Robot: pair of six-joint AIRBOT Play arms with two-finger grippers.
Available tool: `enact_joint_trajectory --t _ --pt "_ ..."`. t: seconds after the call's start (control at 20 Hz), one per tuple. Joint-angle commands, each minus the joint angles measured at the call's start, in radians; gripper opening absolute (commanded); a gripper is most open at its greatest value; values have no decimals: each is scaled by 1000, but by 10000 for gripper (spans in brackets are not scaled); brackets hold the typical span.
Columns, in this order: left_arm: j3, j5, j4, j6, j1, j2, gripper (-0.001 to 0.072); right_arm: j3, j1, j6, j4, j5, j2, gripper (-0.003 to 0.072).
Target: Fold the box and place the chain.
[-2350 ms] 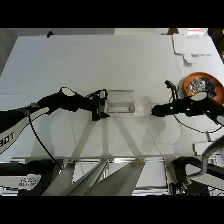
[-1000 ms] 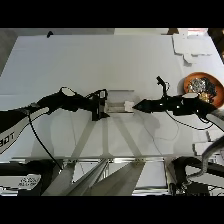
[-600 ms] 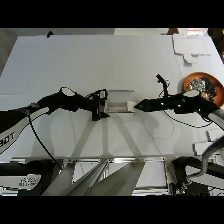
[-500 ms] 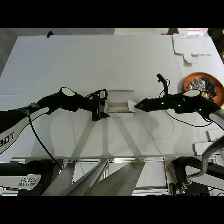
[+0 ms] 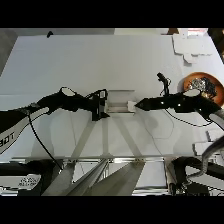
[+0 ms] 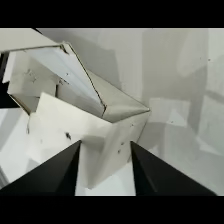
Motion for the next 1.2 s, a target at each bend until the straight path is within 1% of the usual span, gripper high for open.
enact_joint_trajectory --t 0.0,0.05,0.2,0.3,0.35,0.5,0.6,0.95,1.05,1.15 --pt "0 0 0 0 -1 0 277 1 51 2 -131 -67 1 461" --pt "0 0 0 0 -1 0 277 1 75 3 -148 -79 1 464" --pt "0 0 0 0 -1 0 277 3 126 3 -103 -96 2 463" --pt "0 0 0 0 -1 0 277 3 146 4 -109 -112 2 451" --pt "0 0 0 0 -1 0 277 3 154 13 -129 -134 2 416" --pt "0 0 0 0 -1 0 277 3 163 164 -229 -214 2 417" --pt "0 0 0 0 -1 0 277 3 163 206 -260 -218 3 417" --pt "0 0 0 0 -1 0 277 8 163 245 -267 -217 21 416" --pt "0 0 0 0 -1 0 277 40 169 300 -315 -202 21 417" --pt "0 0 0 0 -1 0 277 89 206 376 -404 -198 21 418"
